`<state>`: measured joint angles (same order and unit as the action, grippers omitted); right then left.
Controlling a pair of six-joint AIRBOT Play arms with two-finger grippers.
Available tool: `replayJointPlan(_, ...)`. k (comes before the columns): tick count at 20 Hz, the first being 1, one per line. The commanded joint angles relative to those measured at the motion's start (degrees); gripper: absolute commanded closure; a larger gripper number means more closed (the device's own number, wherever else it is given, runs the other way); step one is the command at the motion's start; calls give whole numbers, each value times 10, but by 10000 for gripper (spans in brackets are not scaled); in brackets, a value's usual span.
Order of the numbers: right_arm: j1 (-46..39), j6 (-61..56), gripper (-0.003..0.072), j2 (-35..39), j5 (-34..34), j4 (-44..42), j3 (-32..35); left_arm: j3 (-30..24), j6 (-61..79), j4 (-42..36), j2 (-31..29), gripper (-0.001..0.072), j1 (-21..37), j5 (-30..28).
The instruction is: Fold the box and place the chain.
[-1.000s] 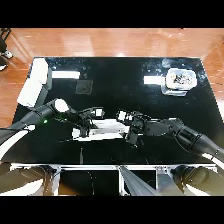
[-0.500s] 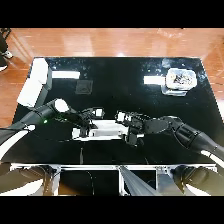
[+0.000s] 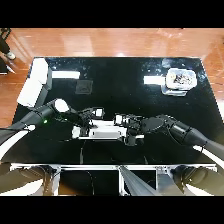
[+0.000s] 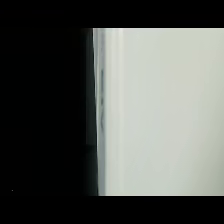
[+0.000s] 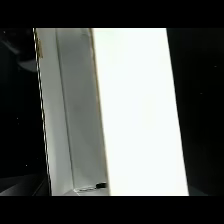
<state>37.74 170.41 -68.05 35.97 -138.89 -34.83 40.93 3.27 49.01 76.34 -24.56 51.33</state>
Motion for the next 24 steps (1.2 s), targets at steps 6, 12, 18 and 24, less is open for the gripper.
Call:
replayJointPlan(6,0,7,-18,-28,-2,-5,-1,0,0,0,0,687,0,-3)
replayJointPlan(12,-5,7,-18,-30,-8,-5,0,0,0,0,0,687,0,-3)
replayJointPlan(18,-17,7,-18,-30,-9,-4,0,0,0,0,0,687,0,-3)
replayJointPlan(24,-17,7,-18,-31,-8,0,0,0,-1,0,0,687,0,-3)
